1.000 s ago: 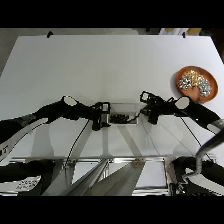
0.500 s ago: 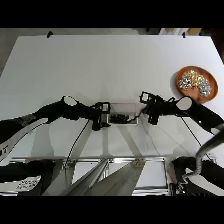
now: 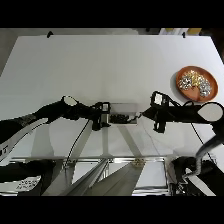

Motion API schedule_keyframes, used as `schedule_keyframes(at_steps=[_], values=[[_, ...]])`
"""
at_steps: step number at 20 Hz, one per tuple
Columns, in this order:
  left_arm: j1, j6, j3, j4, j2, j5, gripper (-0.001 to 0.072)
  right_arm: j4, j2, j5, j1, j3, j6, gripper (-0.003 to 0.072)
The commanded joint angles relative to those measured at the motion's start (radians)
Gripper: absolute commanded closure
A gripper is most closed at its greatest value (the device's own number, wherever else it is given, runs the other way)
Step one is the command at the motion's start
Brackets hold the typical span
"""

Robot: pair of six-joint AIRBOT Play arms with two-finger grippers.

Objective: Fold the box and place the chain.

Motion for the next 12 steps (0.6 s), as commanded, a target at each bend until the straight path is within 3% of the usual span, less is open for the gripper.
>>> schedule_keyframes(at_steps=[1,6,12], values=[[0.000,0.000,0.000,0.000,0.000,0.000,0.0557,0.180,0.042,0.123,0.001,0.000,0.016,0.0665],[0.000,0.000,0.000,0.000,0.000,0.000,0.0557,0.355,-0.001,-0.080,0.069,0.000,0.016,0.0665],[0.000,0.000,0.000,0.000,0.000,0.000,0.0557,0.359,-0.202,-0.354,0.307,0.018,0.018,0.0661]])
